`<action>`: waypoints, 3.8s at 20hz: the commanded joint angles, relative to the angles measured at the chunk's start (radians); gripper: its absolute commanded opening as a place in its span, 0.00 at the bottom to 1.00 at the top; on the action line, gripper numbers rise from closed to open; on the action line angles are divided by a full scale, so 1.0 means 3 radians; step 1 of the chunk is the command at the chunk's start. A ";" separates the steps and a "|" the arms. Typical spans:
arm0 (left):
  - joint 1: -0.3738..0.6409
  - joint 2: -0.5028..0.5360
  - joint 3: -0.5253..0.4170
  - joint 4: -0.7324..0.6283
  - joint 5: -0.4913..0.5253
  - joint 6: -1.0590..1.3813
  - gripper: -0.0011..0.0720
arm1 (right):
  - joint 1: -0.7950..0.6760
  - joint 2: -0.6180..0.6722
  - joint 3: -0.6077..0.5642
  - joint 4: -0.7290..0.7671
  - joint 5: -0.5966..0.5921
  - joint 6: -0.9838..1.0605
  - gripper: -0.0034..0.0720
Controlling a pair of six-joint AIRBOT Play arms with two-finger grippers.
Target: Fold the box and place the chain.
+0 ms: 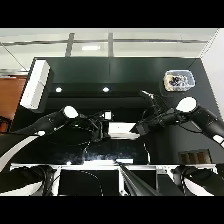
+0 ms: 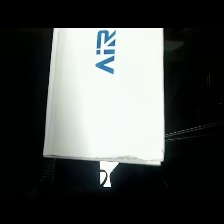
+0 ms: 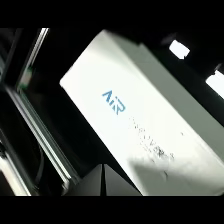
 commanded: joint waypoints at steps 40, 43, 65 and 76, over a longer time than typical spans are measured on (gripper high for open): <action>-0.0827 -0.0306 0.1165 0.0477 0.0271 -0.1603 0.98 | -0.1718 0.0982 0.0376 -0.0697 0.0543 0.0159 0.06; -0.0827 -0.0354 0.1165 0.0479 0.0198 -0.1678 0.98 | -0.1718 0.0982 0.0376 -0.0697 0.0543 0.0159 0.06; -0.1111 -0.0689 0.1165 0.1176 0.0455 -0.1982 0.97 | -0.1718 0.0982 0.0376 -0.0697 0.0543 0.0160 0.06; 0.0309 0.0568 0.0868 0.2097 -0.1565 -0.3446 0.38 | -0.1723 0.0982 0.0376 -0.0697 0.0546 0.0160 0.06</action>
